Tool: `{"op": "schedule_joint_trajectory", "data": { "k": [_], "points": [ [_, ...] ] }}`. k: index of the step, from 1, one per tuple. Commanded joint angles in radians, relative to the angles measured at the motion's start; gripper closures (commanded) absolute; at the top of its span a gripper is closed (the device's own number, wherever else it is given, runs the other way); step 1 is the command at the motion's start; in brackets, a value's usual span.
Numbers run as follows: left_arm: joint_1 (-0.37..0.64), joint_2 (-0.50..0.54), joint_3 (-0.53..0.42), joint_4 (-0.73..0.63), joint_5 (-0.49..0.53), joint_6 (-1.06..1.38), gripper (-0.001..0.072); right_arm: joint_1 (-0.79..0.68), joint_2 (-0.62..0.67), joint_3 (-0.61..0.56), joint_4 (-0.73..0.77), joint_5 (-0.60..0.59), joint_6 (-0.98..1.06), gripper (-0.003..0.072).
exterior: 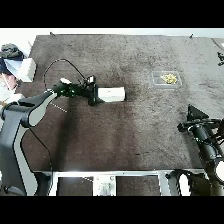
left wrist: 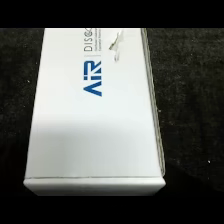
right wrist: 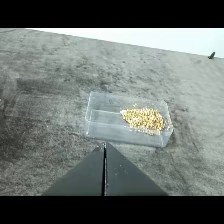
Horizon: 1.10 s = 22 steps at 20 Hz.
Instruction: Fold the box and place the chain.
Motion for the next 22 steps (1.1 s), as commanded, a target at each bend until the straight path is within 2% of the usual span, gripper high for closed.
{"op": "schedule_joint_trajectory", "data": {
  "k": [1, 6, 11, 14, 18, 20, 22],
  "points": [
    [0.0, 0.02, 0.003, -0.056, 0.006, -0.024, 0.0699, 0.0, 0.005, -0.005, 0.0, -0.007, 0.0, 0.0677],
    [0.011, 0.13, 0.023, -0.119, 0.076, -0.075, 0.07, 0.0, 0.005, -0.005, 0.0, -0.007, 0.0, 0.0676],
    [0.091, 0.256, 0.024, -0.165, 0.147, -0.234, 0.07, 0.0, 0.006, -0.005, 0.0, -0.007, 0.0, 0.0676],
    [0.153, 0.29, 0.025, -0.174, 0.315, -0.385, 0.0701, 0.0, 0.005, -0.005, 0.0, -0.007, 0.0, 0.0676],
    [0.238, 0.294, 0.022, -0.143, 0.636, -0.686, 0.0704, 0.0, 0.005, -0.005, 0.0, -0.007, 0.0, 0.0676],
    [0.264, 0.294, 0.022, -0.039, 0.763, -0.847, 0.0705, 0.0, 0.005, -0.005, 0.0, -0.007, 0.0, 0.0676],
    [0.275, 0.294, 0.022, 0.113, 0.81, -0.984, 0.0706, 0.0, 0.005, -0.005, 0.0, -0.007, 0.0, 0.0676]
  ]
}}
